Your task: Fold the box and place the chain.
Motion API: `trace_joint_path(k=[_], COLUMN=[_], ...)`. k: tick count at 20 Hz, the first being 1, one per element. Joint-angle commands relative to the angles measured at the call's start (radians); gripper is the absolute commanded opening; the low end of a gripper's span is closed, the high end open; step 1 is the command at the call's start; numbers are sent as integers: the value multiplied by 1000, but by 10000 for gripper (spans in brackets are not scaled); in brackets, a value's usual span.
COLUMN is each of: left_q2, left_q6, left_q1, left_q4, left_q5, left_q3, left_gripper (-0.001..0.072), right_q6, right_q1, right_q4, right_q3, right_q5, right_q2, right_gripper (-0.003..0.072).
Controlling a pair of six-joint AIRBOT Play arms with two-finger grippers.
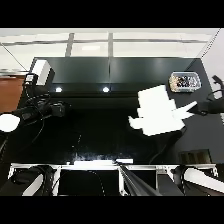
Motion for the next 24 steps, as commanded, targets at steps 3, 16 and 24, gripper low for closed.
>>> trace_joint_path(k=[3, 16, 24], left_q2=[0, -519, -868], left_q6=[0, 161, 286], left_q1=[0, -108, -109], left_q4=[-1, -510, -636], left_q5=[5, -303, -510], left_q3=[-2, 223, 382], left_gripper=[709, 709, 709], right_q6=[-50, -183, -183], right_q1=[151, 523, 525], right_q4=[293, 562, 562], right_q3=[-231, -586, -586], right_q5=[-117, -444, -435], right_q2=[143, 334, 334], right_gripper=[16, 17, 17])
